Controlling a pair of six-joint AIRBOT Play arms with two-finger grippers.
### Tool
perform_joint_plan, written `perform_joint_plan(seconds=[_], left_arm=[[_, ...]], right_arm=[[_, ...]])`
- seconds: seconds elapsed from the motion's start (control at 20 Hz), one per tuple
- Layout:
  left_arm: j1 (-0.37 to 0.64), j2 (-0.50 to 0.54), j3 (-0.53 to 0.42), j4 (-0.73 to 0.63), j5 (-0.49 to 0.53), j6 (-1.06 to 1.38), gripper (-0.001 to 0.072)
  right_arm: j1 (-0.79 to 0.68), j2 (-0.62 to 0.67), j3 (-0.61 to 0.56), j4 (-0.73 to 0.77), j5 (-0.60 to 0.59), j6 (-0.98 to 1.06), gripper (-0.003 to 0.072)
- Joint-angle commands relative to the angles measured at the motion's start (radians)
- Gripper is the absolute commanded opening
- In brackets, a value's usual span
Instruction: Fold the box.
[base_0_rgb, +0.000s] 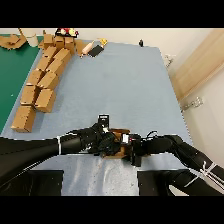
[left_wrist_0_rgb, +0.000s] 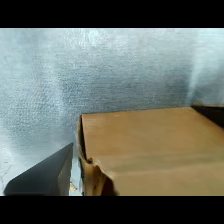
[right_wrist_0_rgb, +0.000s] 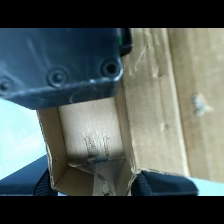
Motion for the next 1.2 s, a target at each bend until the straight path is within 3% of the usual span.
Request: perform_joint_plan(seconds=[0.0, 0.05, 0.15, 0.25, 0.35, 0.45, 0.5, 0.95, 1.0, 1.05, 1.1, 1.15], left_arm=[[-0.007, -0.015, 0.001, 0.003, 0.000, -0.029, 0.0408], [-0.007, -0.015, 0.001, 0.003, -0.001, -0.029, 0.0400], [-0.007, -0.015, 0.001, 0.003, 0.000, -0.029, 0.0302], [-0.007, -0.015, 0.001, 0.003, 0.006, -0.029, 0.0296], [-0.007, -0.015, 0.001, 0.003, 0.009, -0.028, 0.0105], [-0.007, -0.015, 0.001, 0.002, 0.015, -0.028, 0.0102], [-0.007, -0.015, 0.001, 0.000, 0.014, -0.028, 0.0032], [-0.007, -0.014, 0.025, -0.019, 0.016, 0.002, 0.0015], [-0.007, -0.014, 0.035, -0.019, 0.016, 0.021, 0.0154], [-0.006, -0.014, 0.042, -0.018, 0.018, 0.019, 0.0457], [-0.006, -0.014, 0.045, -0.018, 0.022, 0.019, 0.0550], [-0.006, -0.014, 0.045, -0.018, 0.025, 0.019, 0.0551]], right_arm=[[0.000, 0.001, 0.001, 0.000, 0.000, 0.000, 0.0416], [0.000, 0.001, 0.001, 0.000, 0.000, 0.000, 0.0416], [0.000, 0.001, 0.001, 0.000, 0.000, 0.000, 0.0415], [0.000, 0.001, 0.001, 0.000, 0.000, 0.000, 0.0416], [0.000, 0.001, 0.001, 0.000, 0.000, 0.000, 0.0416], [0.000, 0.001, 0.001, 0.000, 0.000, 0.000, 0.0415], [0.000, 0.001, 0.001, 0.000, 0.000, 0.000, 0.0416], [0.000, 0.001, 0.001, 0.000, 0.000, 0.000, 0.0416], [0.000, 0.001, 0.001, 0.000, 0.000, 0.000, 0.0416], [0.000, 0.001, 0.000, 0.000, 0.000, 0.000, 0.0415], [0.000, 0.001, 0.001, 0.000, 0.000, 0.000, 0.0416], [0.000, 0.001, 0.001, 0.000, 0.000, 0.000, 0.0415]])
